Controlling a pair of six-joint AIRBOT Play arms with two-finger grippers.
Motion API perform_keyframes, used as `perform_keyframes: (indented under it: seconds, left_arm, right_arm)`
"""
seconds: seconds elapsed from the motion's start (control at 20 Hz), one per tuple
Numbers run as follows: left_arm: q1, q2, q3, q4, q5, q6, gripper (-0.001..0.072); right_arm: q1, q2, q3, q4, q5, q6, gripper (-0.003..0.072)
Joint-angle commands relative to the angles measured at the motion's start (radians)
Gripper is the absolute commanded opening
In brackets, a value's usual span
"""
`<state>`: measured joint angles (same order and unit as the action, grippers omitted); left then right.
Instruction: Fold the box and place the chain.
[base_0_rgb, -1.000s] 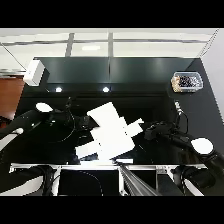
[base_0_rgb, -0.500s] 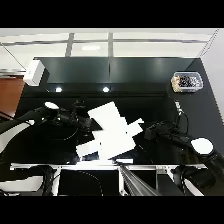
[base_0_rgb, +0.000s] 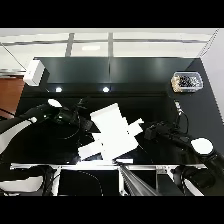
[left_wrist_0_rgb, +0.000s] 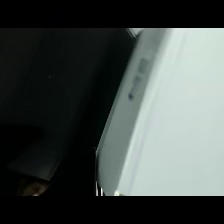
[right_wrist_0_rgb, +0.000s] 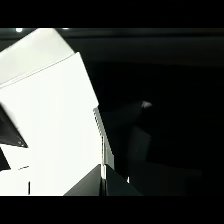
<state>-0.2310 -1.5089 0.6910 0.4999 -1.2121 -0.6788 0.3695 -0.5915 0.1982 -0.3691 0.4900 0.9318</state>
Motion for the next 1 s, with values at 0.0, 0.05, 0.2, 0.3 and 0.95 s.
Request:
perform_keyframes:
  seconds: [0.0, 0.05, 0.2, 0.3, 0.95]
  left_arm:
    - [-0.003, 0.000, 0.032, 0.056, -0.003, 0.005, 0.0027]
    - [-0.003, 0.000, 0.047, 0.069, -0.013, 0.028, 0.0026]
    - [0.006, 0.002, 0.105, 0.070, -0.067, 0.104, 0.0025]
    - [0.008, 0.014, 0.151, 0.088, -0.073, 0.139, 0.0023]
    - [-0.209, 0.148, 0.156, 0.296, 0.273, 0.581, 0.0024]
  right_arm:
    - [0.000, 0.001, 0.000, 0.000, 0.001, 0.000, 0.0020]
    - [-0.001, 0.001, 0.002, -0.003, 0.000, -0.001, 0.0098]
    - [-0.072, 0.005, 0.060, -0.087, 0.061, -0.001, 0.0515]
    - [-0.158, 0.005, 0.153, -0.261, 0.190, -0.001, 0.0514]
    - [-0.167, -0.023, 0.325, -0.780, 0.457, -0.234, 0.0638]
